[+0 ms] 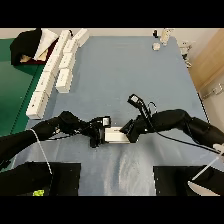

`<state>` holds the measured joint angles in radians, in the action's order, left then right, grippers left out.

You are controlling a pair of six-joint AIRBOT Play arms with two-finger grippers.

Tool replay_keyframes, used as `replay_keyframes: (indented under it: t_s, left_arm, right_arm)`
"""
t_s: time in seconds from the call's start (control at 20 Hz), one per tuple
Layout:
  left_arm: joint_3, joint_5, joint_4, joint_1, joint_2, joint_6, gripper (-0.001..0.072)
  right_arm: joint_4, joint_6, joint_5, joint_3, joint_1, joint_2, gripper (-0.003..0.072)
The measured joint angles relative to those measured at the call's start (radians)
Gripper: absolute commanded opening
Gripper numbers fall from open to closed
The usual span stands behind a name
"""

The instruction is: Fold the box.

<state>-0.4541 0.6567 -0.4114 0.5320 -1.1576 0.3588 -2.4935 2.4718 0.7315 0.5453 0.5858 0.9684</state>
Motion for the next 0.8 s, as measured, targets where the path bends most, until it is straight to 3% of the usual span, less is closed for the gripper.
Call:
replay_keyframes:
  t_s: [0.15, 0.3, 0.35, 0.4, 0.5, 0.55, 0.8]
  left_arm:
    - [0.000, 0.000, 0.000, 0.000, 0.000, 0.000, 0.0471]
    - [0.000, 0.000, 0.000, 0.000, 0.000, 0.000, 0.0471]
    - [0.000, 0.000, 0.000, 0.000, 0.000, 0.000, 0.0472]
    - [0.000, 0.000, 0.000, 0.000, 0.000, 0.000, 0.0471]
    - [0.000, 0.000, 0.000, 0.000, 0.000, 0.000, 0.0471]
    - [0.000, 0.000, 0.000, 0.000, 0.000, 0.000, 0.0471]
    - [0.000, 0.000, 0.000, 0.000, 0.000, 0.000, 0.0471]
  right_arm:
    - [0.019, 0.010, -0.141, -0.061, 0.087, -0.062, 0.0001]
    - [0.055, 0.014, -0.206, -0.085, 0.137, -0.086, 0.0015]
    - [0.068, 0.016, -0.220, -0.087, 0.145, -0.091, 0.0112]
    - [0.080, 0.021, -0.223, -0.085, 0.152, -0.094, 0.0163]
    - [0.099, 0.044, -0.211, -0.072, 0.160, -0.098, 0.0396]
    - [0.106, 0.063, -0.191, -0.063, 0.163, -0.099, 0.0442]
    - [0.141, 0.206, -0.124, -0.039, 0.180, -0.087, 0.0470]
